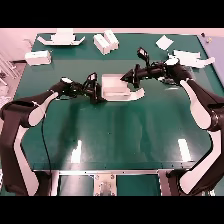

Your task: Fold the box and place the chain.

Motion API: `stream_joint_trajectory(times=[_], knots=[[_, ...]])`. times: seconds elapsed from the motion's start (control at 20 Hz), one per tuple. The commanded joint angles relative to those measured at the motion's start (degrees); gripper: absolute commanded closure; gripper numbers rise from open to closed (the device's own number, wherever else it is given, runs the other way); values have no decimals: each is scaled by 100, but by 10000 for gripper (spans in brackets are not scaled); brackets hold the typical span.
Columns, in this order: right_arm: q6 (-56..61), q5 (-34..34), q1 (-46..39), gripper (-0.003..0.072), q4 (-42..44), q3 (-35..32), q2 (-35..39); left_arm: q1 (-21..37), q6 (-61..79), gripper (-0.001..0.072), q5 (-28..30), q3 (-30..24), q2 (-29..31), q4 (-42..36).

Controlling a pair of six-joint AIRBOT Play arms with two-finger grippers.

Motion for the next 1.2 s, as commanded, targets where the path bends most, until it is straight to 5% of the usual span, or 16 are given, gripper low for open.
stream_joint_trajectory(times=[0.0, 0.45, 0.7, 1.15], knots=[[17, -133, 11, 678, 109, 570, -420, 4, 0, 77, -11, -2, 4, 2], [369, -101, -7, 678, -140, 852, -1005, 4, 0, 78, -48, -2, 4, 2], [778, -57, 66, 678, -813, 737, -1023, 4, 0, 77, -55, -2, 4, 0], [876, 201, 59, 676, -748, 909, -914, 4, 0, 77, -50, -2, 4, 0]])
